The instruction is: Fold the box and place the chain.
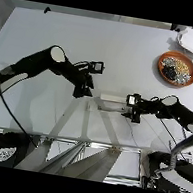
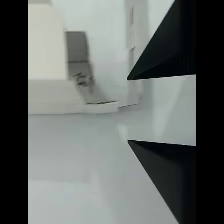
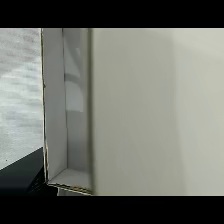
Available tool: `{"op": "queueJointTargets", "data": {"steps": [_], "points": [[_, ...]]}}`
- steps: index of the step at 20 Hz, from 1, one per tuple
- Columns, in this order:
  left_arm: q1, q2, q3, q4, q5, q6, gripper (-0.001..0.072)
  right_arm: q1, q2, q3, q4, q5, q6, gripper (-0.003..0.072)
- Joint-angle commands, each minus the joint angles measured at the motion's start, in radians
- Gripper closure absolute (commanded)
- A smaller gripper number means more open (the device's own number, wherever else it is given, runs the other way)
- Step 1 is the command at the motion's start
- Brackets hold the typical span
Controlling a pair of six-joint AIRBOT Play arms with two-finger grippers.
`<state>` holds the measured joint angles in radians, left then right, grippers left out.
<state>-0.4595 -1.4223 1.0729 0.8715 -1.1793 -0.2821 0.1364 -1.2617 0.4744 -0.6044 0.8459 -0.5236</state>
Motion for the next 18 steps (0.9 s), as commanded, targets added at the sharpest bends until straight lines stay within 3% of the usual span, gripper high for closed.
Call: {"op": "queueJointTargets", "data": {"steps": [1,3,6,8,12,18], "points": [[0.031,0.126,0.001,0.118,-0.118,-0.193,0.0395,0.0,0.001,0.0,-0.001,0.003,-0.002,0.027],[0.014,0.193,0.001,0.089,-0.173,-0.221,0.0689,0.0,0.001,0.0,-0.001,0.003,-0.002,0.027],[-0.077,0.23,0.0,0.009,-0.219,-0.257,0.0707,0.0,0.001,0.0,-0.001,0.003,-0.002,0.027],[-0.186,0.214,0.0,0.0,-0.175,-0.269,0.0707,0.0,0.001,0.0,-0.001,0.003,-0.002,0.027],[-0.38,0.134,-0.021,-0.003,0.119,-0.273,0.0707,0.0,0.001,0.0,-0.001,0.003,-0.002,0.027],[-0.378,-0.008,-0.021,0.0,0.592,-0.515,0.0708,0.0,0.001,0.0,-0.001,0.003,-0.002,0.027]]}}
